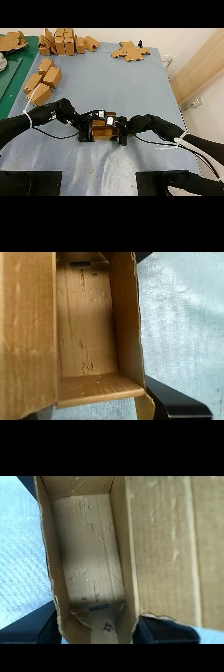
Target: Fold the box.
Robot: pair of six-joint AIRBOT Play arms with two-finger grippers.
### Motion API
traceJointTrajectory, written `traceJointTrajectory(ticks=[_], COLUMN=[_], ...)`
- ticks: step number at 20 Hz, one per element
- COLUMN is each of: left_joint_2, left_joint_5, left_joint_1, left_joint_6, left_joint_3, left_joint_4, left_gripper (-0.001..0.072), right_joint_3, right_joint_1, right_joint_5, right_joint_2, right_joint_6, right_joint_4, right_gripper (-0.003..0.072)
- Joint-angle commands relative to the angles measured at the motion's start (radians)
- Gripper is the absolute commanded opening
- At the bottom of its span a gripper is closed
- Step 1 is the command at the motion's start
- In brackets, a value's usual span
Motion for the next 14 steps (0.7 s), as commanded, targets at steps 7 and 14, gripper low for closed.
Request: traceJointTrajectory(ticks=[7, 14], left_joint_2=[0.0, 0.0], left_joint_5=[-0.016, 0.021], left_joint_1=[0.02, 0.023], left_joint_6=[-0.13, -0.129], left_joint_3=[-0.001, -0.001], left_joint_4=[0.082, 0.067], left_gripper=[0.0451, 0.045], right_joint_3=[0.0, 0.0], right_joint_1=[0.001, 0.001], right_joint_5=[0.002, 0.002], right_joint_2=[-0.001, -0.001], right_joint_6=[0.0, 0.0], right_joint_4=[0.002, 0.002], right_gripper=[0.0558, 0.0558])
